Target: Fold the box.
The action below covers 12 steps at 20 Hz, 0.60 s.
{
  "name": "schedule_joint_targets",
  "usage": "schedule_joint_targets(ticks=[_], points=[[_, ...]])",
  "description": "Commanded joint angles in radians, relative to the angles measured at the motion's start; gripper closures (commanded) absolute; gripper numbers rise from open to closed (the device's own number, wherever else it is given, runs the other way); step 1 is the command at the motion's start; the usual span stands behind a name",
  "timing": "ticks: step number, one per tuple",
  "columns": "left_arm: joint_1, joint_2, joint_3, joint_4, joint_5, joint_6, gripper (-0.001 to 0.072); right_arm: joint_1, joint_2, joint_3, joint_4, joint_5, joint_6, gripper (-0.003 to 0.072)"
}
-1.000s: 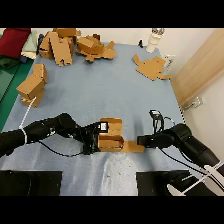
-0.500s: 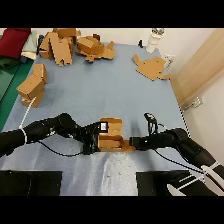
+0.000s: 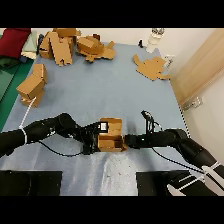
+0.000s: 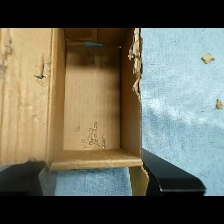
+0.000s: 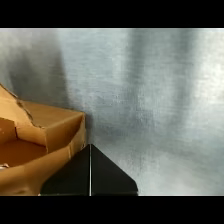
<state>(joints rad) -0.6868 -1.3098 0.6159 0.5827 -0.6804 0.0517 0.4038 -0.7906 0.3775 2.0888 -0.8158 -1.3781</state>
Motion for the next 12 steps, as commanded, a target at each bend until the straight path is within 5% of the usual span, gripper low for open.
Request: schedule_joint_targets(ticks=[1,4,10,12], points=[[0.001,0.0,0.0,0.0,0.0,0.0,0.0377,0.002,0.0,0.021,0.048,0.01,-0.036,0.0681],[0.0,0.0,0.0,0.0,0.0,0.0,0.0377,0.002,0.0,0.035,0.049,-0.008,-0.035,0.057],[0.0,0.0,0.0,0.0,0.0,0.0,0.0377,0.002,0.0,0.077,0.047,-0.035,-0.036,0.0553],[0.001,0.0,0.0,0.0,0.0,0.0,0.0377,0.002,0.0,0.094,0.046,-0.05,-0.037,0.0416]])
